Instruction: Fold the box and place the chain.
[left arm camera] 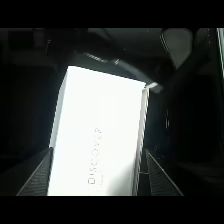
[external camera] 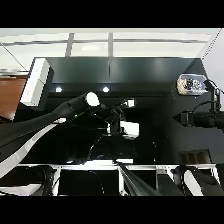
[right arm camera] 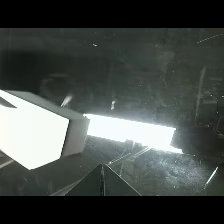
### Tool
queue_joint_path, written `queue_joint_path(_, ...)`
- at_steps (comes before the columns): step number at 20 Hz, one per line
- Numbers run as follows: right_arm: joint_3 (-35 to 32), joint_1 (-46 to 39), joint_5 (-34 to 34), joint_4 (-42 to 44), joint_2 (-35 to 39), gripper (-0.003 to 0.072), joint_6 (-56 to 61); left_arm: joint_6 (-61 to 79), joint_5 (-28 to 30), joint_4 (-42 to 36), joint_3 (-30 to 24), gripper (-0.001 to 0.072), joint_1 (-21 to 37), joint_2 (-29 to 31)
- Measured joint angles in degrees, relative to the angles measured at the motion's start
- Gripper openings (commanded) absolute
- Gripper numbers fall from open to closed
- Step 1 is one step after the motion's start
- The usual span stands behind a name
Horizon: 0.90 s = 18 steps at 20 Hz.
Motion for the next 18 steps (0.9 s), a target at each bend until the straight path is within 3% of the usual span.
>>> queue_joint_path(7,0.00,0.00,-0.44,0.02,-0.02,0.0019,0.00,0.00,1.51,7.93,0.00,0.0699,-3.61,-1.20)
queue_joint_path(8,0.00,0.00,-0.50,0.00,0.00,0.0019,0.00,0.02,2.19,8.46,0.00,0.0593,-4.07,-1.53)
queue_joint_path(9,0.00,0.00,-0.66,0.02,-0.02,0.0019,0.00,0.02,2.84,8.85,0.00,0.0370,-4.46,-1.70)
queue_joint_path(10,0.00,0.00,-0.76,0.00,0.00,0.0019,0.00,0.07,3.45,9.18,0.00,0.0288,-4.76,-1.70)
queue_joint_path(12,0.00,0.00,-0.83,0.02,0.00,0.0019,0.00,-1.44,4.02,9.92,-0.02,0.0230,-4.74,-1.05)
queue_joint_path(13,0.00,0.00,-0.85,0.00,0.00,0.0019,0.02,-2.95,3.69,9.86,-0.02,0.0136,-4.13,-0.17)
queue_joint_path(18,0.00,0.00,-0.85,0.02,0.00,0.0019,0.02,-17.20,-3.52,17.18,-1.07,0.0127,5.51,7.50)
